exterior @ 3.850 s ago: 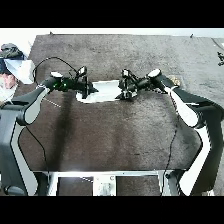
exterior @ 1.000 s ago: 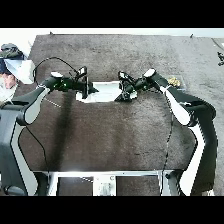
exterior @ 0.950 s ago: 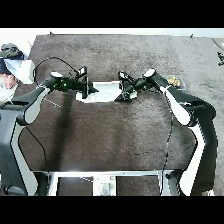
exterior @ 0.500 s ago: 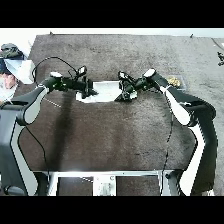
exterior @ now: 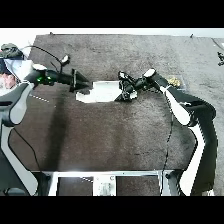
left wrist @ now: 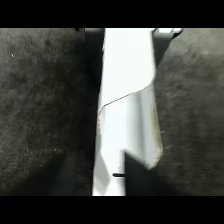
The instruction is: Fold the box and place the chain.
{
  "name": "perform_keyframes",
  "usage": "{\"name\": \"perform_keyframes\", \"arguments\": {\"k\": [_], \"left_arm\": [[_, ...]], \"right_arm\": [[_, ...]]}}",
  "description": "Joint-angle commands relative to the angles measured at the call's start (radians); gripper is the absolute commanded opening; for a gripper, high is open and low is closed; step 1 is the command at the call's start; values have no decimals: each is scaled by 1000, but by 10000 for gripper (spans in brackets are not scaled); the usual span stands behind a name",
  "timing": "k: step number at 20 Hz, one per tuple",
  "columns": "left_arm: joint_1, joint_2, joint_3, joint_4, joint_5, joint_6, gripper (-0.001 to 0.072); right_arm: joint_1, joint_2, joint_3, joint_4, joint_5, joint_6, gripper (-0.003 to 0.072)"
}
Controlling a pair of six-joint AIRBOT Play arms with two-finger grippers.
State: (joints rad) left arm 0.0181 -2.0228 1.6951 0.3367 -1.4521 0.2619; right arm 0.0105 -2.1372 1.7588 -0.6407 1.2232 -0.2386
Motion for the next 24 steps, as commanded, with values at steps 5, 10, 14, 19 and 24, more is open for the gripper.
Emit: {"name": "perform_keyframes", "arguments": {"k": [5,10,14,19,24], "left_arm": [[-10,239,-91,37,11,-97,4],[-100,380,-349,37,232,-70,5],[-187,357,-431,39,407,-167,6],[-238,272,-412,1,487,-222,8],[-243,187,-244,13,553,-274,9]], "right_arm": [[0,-1,1,0,1,0,385],[0,-1,1,0,1,0,385],[0,-1,1,0,0,0,385],[1,-1,1,0,0,0,385],[1,-1,1,0,1,0,385]]}}
